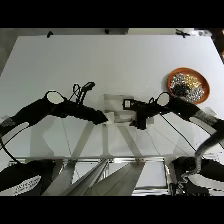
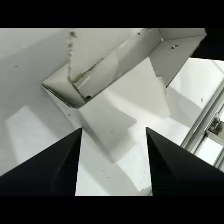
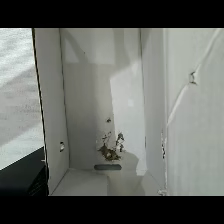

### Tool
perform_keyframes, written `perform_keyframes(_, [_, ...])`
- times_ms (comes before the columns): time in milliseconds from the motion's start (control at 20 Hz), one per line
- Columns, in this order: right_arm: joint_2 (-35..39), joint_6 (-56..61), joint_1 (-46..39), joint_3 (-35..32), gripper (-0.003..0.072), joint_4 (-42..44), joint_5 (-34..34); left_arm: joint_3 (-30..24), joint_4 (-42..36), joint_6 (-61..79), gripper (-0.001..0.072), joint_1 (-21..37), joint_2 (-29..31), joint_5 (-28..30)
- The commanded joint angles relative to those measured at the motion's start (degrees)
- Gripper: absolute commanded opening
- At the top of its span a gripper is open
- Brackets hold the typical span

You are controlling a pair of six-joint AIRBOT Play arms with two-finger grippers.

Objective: Fold the box and place the chain.

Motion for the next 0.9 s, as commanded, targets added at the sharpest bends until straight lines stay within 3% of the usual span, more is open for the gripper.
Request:
perform_keyframes(0, [0.0,0.0,0.0,0.0,0.0414,0.0,0.0,0.0,0.8,-3.1,0.0461,-2.5,-0.5,2.4])
perform_keyframes(200, [0.0,0.0,0.0,0.0,0.0414,0.0,0.0,0.2,9.1,-13.5,0.0469,-5.1,-0.3,9.2])
perform_keyframes(350, [0.0,0.0,0.0,0.0,0.0414,0.0,0.0,2.0,17.5,-24.9,0.0470,-6.6,-0.2,10.6])
perform_keyframes(650, [0.0,0.0,0.0,0.0,0.0414,0.0,0.0,5.2,17.7,-28.1,0.0470,-9.0,-0.3,12.6])
perform_keyframes(850, [0.0,0.0,0.0,0.0,0.0414,0.0,0.0,5.2,22.1,-33.2,0.0470,-10.6,-0.3,12.7])
